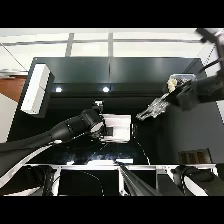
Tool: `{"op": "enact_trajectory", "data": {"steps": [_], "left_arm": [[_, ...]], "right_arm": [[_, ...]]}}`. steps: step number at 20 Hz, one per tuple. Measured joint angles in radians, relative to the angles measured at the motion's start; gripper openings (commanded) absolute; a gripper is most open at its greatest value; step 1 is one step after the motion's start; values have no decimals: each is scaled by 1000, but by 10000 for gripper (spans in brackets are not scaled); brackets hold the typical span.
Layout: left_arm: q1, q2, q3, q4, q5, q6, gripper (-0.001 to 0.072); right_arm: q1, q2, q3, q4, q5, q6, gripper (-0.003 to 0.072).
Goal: Fold the box and place the chain.
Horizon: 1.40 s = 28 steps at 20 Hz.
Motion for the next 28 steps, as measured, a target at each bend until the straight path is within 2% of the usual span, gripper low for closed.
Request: {"op": "enact_trajectory", "data": {"steps": [4, 12, 22, 23, 24, 25, 28], "left_arm": [[0, 0, 0, 0, 0, 0, 32], [0, 0, 0, 0, 0, 0, 32], [0, 0, 0, 0, 0, 0, 33], [0, 0, 0, 0, 0, 0, 32], [0, 0, 0, 0, 0, 0, 32], [0, 0, 0, 0, 0, 0, 32], [0, 0, 0, 0, 0, 0, 32]], "right_arm": [[62, 1, -71, 117, -46, -19, 39], [190, -4, -114, 205, -136, -31, 39], [318, -99, -262, 227, -375, -31, 40], [321, -105, -269, 221, -384, -31, 151], [322, -109, -273, 215, -390, -30, 569], [322, -111, -277, 211, -393, -26, 709], [285, -111, -278, 190, -351, -18, 703]]}}
